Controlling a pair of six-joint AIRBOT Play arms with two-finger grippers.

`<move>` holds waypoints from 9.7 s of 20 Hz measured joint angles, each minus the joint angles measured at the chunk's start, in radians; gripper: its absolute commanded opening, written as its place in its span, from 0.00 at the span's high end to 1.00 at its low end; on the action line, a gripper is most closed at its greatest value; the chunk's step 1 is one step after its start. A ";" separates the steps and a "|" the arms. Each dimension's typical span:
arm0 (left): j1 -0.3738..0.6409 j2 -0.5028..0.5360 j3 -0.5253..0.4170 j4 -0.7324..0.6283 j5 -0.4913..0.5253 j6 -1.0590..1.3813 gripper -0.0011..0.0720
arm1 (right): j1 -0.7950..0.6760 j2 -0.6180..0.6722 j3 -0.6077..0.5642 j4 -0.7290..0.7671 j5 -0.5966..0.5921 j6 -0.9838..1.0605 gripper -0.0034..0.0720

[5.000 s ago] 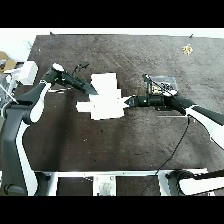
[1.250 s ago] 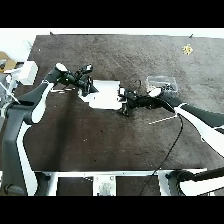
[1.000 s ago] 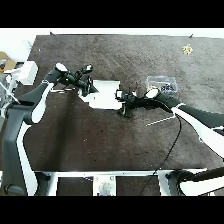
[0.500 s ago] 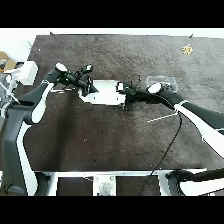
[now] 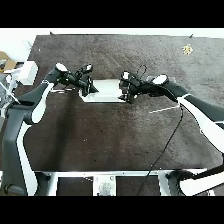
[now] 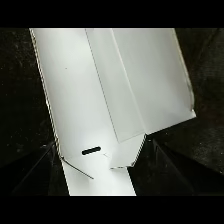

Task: Fold the box and place the chain.

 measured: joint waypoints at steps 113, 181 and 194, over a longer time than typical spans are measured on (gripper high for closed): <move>0.111 0.134 -0.017 -0.089 -0.351 -0.282 0.97 | -0.039 -0.377 0.333 0.026 0.332 -0.105 0.17; 0.018 0.233 -0.043 0.314 -0.172 -0.371 0.00 | -0.040 -0.377 0.333 0.026 0.332 -0.105 0.17; -0.040 0.236 -0.166 0.346 0.025 -0.193 0.00 | -0.040 -0.377 0.333 0.026 0.332 -0.105 0.17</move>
